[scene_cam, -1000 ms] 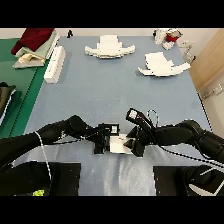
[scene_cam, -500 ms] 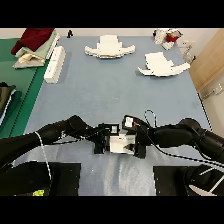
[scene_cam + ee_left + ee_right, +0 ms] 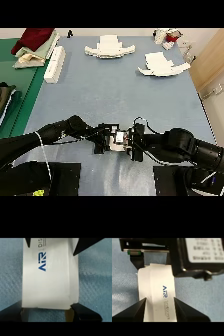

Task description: Fold the box.

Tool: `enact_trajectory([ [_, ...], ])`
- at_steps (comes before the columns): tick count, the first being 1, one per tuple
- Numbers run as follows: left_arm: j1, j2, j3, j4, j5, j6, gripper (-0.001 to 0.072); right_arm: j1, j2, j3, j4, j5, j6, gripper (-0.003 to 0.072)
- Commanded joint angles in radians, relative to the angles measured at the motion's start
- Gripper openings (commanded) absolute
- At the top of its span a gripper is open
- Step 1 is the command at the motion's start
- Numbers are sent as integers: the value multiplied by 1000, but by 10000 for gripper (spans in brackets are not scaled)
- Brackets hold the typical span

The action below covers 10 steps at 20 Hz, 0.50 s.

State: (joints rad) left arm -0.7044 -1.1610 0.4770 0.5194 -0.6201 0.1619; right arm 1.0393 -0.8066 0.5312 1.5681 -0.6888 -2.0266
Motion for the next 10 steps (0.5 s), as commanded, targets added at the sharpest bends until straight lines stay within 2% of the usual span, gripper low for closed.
enact_trajectory([
  [1,0,0,0,0,0,2,398,21,-28,-1,-98,24,58,529],
  [10,0,0,0,0,0,2,397,28,4,2,-109,26,55,513],
])
